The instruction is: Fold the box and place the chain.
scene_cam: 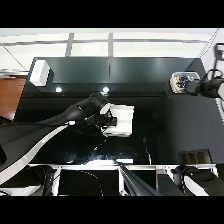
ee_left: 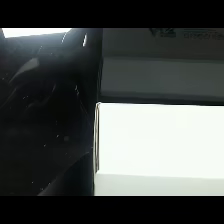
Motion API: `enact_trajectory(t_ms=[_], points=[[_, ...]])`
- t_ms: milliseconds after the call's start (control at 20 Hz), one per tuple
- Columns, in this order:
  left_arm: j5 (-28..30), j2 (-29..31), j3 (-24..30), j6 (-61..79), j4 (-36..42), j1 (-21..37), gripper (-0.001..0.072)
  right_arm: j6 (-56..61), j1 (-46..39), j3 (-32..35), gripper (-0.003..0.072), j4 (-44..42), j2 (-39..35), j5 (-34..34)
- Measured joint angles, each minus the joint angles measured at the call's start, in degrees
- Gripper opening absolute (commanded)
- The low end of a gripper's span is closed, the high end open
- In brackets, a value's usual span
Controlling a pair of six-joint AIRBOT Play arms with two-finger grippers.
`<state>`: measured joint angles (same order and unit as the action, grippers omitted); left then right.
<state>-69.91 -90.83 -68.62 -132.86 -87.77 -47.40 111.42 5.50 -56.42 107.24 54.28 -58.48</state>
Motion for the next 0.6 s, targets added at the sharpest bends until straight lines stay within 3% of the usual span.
enact_trajectory(t_ms=[250, 300, 400, 600], points=[[0.48, 0.0, 0.0, -0.44, 0.17, 0.0, 0.0026, -0.2, -9.01, 0.81, 0.0332, 1.31, 4.7, 8.72], [0.55, 0.0, 0.0, -0.46, 0.2, 0.0, 0.0026, -0.22, -9.86, 0.87, 0.0365, 1.62, 5.92, 10.64], [0.74, 0.0, 0.0, -0.55, 0.2, 0.0, 0.0026, 0.09, -10.84, 0.92, 0.0652, 1.86, 8.37, 13.84], [0.68, 0.0, 0.0, -0.55, 0.2, 0.0, 0.0026, 2.91, -11.65, 0.11, 0.0662, 0.17, 13.6, 16.52]])
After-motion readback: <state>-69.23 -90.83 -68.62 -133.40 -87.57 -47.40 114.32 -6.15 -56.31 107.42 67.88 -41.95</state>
